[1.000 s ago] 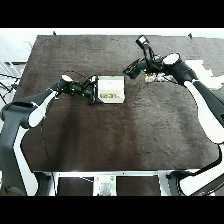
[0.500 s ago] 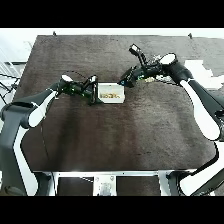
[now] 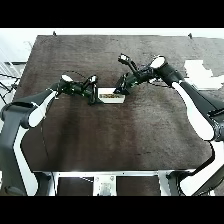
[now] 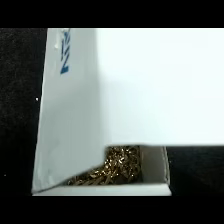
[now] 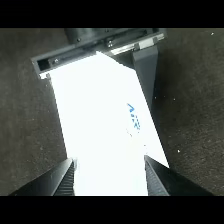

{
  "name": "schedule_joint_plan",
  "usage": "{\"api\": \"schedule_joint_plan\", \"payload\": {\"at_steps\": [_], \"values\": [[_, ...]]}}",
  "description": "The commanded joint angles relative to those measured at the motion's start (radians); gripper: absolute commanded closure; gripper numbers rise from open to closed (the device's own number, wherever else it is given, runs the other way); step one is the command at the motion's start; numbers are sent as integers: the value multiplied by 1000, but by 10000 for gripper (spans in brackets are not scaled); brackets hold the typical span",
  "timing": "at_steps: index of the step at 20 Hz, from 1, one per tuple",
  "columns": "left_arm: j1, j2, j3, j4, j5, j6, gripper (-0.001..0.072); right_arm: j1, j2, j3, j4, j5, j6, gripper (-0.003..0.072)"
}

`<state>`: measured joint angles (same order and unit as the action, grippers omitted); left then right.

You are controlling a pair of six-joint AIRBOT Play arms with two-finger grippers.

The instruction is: Fold the box and place the chain.

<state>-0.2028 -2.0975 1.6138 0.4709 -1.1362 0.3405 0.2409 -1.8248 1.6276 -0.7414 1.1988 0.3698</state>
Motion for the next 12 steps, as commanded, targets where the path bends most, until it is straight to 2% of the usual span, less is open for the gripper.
{"api": "schedule_joint_plan", "payload": {"at_steps": [1,2,3,7,12], "values": [[0,-1,0,0,0,0,236,9,-15,1,-11,-24,-9,169],[0,0,0,0,0,0,236,11,-15,1,-10,-37,-17,176],[0,0,0,0,0,0,236,14,-15,2,-10,-44,-21,219],[0,-1,0,0,1,0,236,25,-15,2,-10,-58,-36,266],[0,0,0,0,1,0,236,25,-15,2,-12,-100,-36,269]]}}
